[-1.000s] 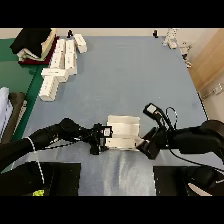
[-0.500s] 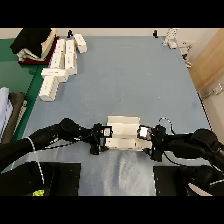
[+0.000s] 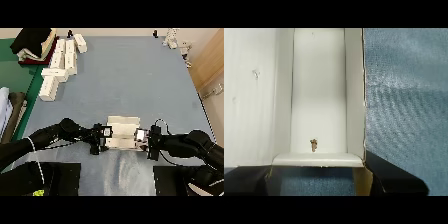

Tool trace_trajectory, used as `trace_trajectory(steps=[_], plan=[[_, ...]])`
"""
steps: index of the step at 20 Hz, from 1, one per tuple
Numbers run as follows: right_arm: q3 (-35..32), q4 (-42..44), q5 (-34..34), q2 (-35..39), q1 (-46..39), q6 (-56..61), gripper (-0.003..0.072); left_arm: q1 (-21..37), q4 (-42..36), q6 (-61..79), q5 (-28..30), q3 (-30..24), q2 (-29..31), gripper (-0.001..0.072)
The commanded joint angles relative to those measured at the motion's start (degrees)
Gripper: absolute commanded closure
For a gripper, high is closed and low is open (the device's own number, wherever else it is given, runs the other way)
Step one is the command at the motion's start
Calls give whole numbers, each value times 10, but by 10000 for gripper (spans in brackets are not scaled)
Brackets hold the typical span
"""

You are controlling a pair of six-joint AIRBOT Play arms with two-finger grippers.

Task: Fold the box.

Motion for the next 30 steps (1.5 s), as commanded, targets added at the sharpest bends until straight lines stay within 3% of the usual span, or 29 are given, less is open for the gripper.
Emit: trace_trajectory(steps=[1, 2, 3, 9, 19, 20, 21, 22, 26, 30], plan=[[-4, 26, 40, -17, 1, -38, 418, 0, 0, 0, 0, 0, 0, 300], [-3, 33, 47, -20, 1, -48, 496, 0, 0, 0, 0, 0, 0, 300], [-3, 41, 50, -20, 1, -49, 528, 0, 0, 0, 0, 0, 0, 300], [-4, 92, 67, -21, 2, -73, 533, 0, 0, 0, 0, 0, 0, 301], [-4, 105, 69, -42, 2, -83, 522, 0, 0, 0, 0, 0, 0, 300], [-4, 108, 69, -43, 2, -88, 446, 0, 0, 0, 0, 0, 0, 300], [-4, 113, 70, -46, 2, -91, 273, 0, 0, 0, 0, 0, 0, 301], [-4, 122, 70, -51, 2, -104, 150, 0, 0, 0, 0, 0, 0, 300], [-4, 147, 74, -64, 2, -147, 91, 0, 0, 0, 0, 0, 0, 301], [-3, 129, 59, -61, 1, -132, 98, 0, 0, 0, 0, 0, 0, 301]])
